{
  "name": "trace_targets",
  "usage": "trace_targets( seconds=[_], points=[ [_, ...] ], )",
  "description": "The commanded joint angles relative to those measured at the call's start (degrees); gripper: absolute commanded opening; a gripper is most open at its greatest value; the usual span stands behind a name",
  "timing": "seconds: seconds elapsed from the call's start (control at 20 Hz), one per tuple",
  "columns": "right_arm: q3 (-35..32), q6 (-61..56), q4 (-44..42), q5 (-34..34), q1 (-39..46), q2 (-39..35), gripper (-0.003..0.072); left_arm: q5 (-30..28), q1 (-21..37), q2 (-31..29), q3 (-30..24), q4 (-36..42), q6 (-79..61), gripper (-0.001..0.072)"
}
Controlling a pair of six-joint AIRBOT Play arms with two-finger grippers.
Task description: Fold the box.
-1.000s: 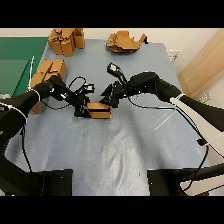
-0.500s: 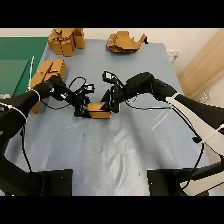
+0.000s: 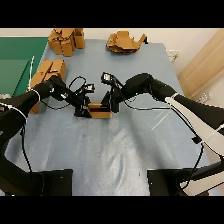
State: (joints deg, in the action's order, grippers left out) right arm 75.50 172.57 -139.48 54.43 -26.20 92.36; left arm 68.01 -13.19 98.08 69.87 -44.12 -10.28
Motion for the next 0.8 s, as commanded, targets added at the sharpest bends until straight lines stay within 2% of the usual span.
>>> trace_targets(
  seconds=[0.0,0.15,0.3,0.6,0.65,0.75],
  points=[
    [0.02,-0.02,0.04,1.9,0.02,-0.04,0.0141,-0.15,-0.02,0.0,0.0,-0.04,-0.15,0.0283],
    [-0.13,-0.22,0.74,6.45,0.0,0.09,0.0169,-0.15,0.0,0.0,0.0,-0.04,-0.17,0.0283],
    [-0.13,-0.68,3.13,6.03,0.02,0.13,0.0176,-0.11,-0.02,0.0,0.0,-0.04,-0.15,0.0283],
    [-0.11,-0.68,2.67,5.75,-0.37,2.08,0.0176,-0.07,-0.02,0.0,0.0,-0.02,-0.15,0.0283],
    [-0.11,-0.68,2.49,5.75,-0.81,2.43,0.0188,-0.07,-0.02,0.0,0.0,-0.02,-0.15,0.0283],
    [-0.11,-0.7,2.58,5.46,-1.77,3.04,0.0311,-0.09,-0.02,0.0,0.0,-0.04,-0.15,0.0283]
  ],
)
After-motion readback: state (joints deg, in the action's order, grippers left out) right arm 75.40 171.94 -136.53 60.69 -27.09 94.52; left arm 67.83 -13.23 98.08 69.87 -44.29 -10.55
